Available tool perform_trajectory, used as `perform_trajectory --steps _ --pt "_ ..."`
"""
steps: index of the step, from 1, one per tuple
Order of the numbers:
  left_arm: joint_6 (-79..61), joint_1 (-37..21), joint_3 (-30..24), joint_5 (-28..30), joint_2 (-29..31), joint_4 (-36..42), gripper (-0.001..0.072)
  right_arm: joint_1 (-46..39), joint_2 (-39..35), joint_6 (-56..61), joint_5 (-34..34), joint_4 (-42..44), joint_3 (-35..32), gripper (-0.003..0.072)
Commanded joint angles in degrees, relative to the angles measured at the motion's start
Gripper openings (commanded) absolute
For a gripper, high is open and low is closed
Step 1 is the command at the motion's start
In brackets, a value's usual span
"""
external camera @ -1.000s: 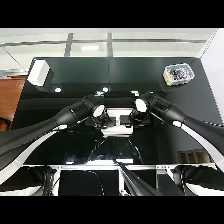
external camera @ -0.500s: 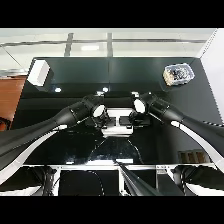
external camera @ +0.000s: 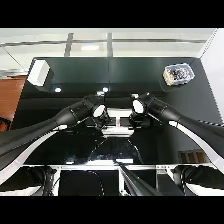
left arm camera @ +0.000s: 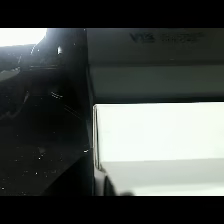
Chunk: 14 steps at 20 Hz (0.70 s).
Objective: Fold the box and place the chain.
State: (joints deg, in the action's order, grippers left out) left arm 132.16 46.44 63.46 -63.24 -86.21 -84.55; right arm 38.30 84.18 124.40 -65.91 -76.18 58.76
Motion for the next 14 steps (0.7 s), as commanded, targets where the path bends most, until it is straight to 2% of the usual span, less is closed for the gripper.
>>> perform_trajectory --steps 1,2,4,6,7,8,12,13,14 --pt "0.04 -0.04 0.00 0.04 -0.02 -0.02 0.0026 0.02 0.07 0.17 0.09 0.83 0.04 0.0016" --pt "0.04 -0.04 0.00 0.04 -0.02 -0.02 0.0026 0.02 0.07 0.15 0.15 0.85 0.04 0.0020" --pt "0.04 -0.04 0.00 0.04 -0.02 0.00 0.0026 0.02 0.07 0.15 0.17 0.96 0.04 0.0260" --pt "0.04 -0.04 0.00 0.04 -0.02 0.00 0.0026 0.02 0.07 0.15 0.13 0.94 0.04 0.0256" --pt "0.04 -0.04 0.00 0.04 -0.02 0.00 0.0026 0.02 0.07 0.15 0.17 0.98 0.04 0.0080" --pt "0.04 -0.04 0.00 0.04 -0.02 -0.02 0.0026 0.02 0.07 0.15 0.09 0.92 0.04 0.0016" --pt "0.04 -0.04 0.00 0.04 -0.02 0.00 0.0026 0.02 0.00 0.15 0.37 0.68 0.04 0.0022" --pt "0.04 -0.04 0.00 0.02 -0.02 -0.02 0.0026 -0.07 -0.11 0.15 0.42 0.68 0.09 0.0190" --pt "0.04 -0.04 0.00 0.04 -0.02 -0.02 0.0026 -0.13 -0.17 -0.22 0.17 0.66 0.35 0.0291"
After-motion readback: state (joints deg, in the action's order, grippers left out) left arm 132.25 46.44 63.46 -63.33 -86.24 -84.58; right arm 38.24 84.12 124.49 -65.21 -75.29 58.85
